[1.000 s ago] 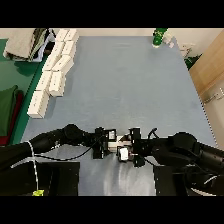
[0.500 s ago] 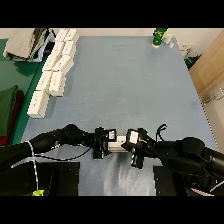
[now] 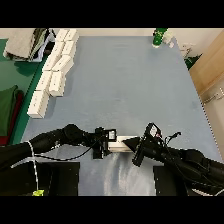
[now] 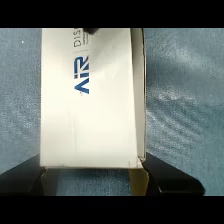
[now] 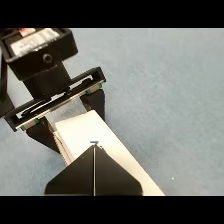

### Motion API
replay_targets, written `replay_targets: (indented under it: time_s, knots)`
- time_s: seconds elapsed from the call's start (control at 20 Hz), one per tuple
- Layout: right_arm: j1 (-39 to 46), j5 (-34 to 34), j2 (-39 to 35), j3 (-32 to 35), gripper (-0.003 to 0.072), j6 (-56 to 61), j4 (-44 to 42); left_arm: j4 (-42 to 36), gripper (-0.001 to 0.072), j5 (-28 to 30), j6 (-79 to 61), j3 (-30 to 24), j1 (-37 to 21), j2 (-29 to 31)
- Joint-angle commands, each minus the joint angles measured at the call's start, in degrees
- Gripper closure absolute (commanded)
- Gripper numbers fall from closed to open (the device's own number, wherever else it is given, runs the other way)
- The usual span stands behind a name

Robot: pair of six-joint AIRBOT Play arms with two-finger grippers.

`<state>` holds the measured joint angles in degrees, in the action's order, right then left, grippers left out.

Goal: Fold the box.

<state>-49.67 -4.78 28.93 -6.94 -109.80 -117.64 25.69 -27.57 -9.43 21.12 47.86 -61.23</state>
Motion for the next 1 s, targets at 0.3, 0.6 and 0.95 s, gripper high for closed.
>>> replay_targets:
  time_s: [0.3,0.6,0.95]
  knots:
    - [-4.0,7.5,3.4,3.5,0.0684,2.9,-0.7,0.0,0.0303,0.0,0.0,0.0,0.0,0.0]
    - [-4.0,7.4,7.3,3.6,0.0683,4.5,-0.7,0.0,0.0303,0.0,0.0,0.0,0.0,0.0]
    - [-4.0,7.3,10.3,3.6,0.0683,7.4,-0.7,0.0,0.0303,0.0,0.0,0.0,0.0,0.0]
